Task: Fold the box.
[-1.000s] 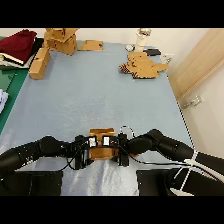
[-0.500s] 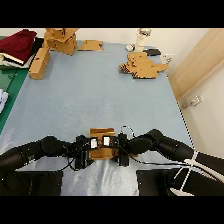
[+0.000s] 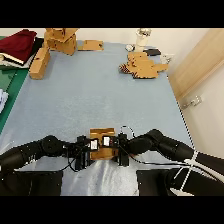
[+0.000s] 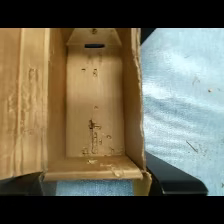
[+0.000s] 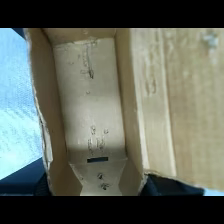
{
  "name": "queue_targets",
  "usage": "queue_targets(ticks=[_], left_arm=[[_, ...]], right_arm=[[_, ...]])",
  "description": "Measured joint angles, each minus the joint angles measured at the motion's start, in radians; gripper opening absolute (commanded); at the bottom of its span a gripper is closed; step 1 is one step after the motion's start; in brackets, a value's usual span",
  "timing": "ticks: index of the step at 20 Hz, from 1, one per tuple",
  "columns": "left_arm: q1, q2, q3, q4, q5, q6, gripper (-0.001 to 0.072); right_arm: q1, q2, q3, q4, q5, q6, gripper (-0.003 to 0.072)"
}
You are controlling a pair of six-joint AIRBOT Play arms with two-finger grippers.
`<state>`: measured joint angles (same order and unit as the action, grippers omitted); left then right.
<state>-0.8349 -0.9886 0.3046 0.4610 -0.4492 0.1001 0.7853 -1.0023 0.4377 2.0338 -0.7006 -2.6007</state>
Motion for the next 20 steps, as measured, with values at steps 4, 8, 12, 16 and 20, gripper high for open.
queue_targets(ticks=[4,8,12,16,20], left_arm=[[0.002,0.000,0.000,0.000,-0.003,0.015,0.0600],[0.011,0.000,0.000,0.002,-0.008,0.023,0.0598],[0.026,0.000,0.001,0.004,-0.013,0.024,0.0598],[0.031,0.000,0.002,0.003,-0.012,0.024,0.0599],[0.032,0.000,0.003,0.003,-0.010,0.023,0.0600]], right_arm=[[0.000,0.000,0.000,0.000,0.000,0.000,0.0599],[0.000,0.000,0.000,0.000,0.000,0.000,0.0599],[0.000,0.000,0.000,0.000,0.000,0.000,0.0599],[0.000,0.000,0.000,0.000,0.000,0.000,0.0599],[0.000,0.000,0.000,0.000,0.000,0.000,0.0599]])
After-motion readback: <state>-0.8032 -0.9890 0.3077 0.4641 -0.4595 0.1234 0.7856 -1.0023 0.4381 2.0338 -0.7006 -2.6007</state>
